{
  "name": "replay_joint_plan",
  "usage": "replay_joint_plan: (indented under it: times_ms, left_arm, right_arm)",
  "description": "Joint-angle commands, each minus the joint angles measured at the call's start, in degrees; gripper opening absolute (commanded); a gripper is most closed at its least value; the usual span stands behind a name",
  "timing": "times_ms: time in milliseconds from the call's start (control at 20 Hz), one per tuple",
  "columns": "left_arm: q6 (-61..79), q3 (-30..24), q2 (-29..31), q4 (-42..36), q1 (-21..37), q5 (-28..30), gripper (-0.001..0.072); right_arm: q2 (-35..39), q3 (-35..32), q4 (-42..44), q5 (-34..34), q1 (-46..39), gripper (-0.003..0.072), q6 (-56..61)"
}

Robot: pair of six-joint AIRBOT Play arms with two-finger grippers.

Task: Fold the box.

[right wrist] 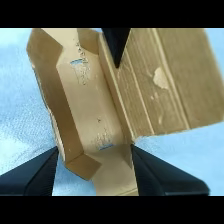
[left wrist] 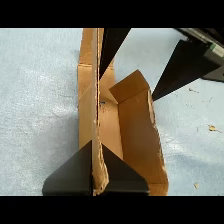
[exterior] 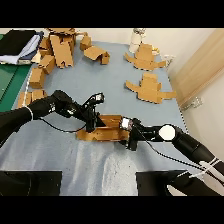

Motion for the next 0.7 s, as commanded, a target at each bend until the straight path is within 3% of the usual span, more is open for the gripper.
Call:
replay_joint_plan:
  times_ms: [0,500,650]
  left_arm:
    - [0.02,0.0,-0.02,0.02,0.0,0.02,0.0013]
    - [0.02,0.0,-0.02,0.02,0.0,0.02,0.0013]
    - [0.02,0.0,-0.02,0.02,0.0,0.02,0.0013]
  right_arm:
    - [0.61,0.07,-1.01,-0.57,-0.04,0.072,0.42]
    - [-2.14,0.13,-1.01,-4.92,-0.2,0.072,-1.51]
    - [-5.99,2.67,8.57,0.74,-4.63,0.072,-12.61]
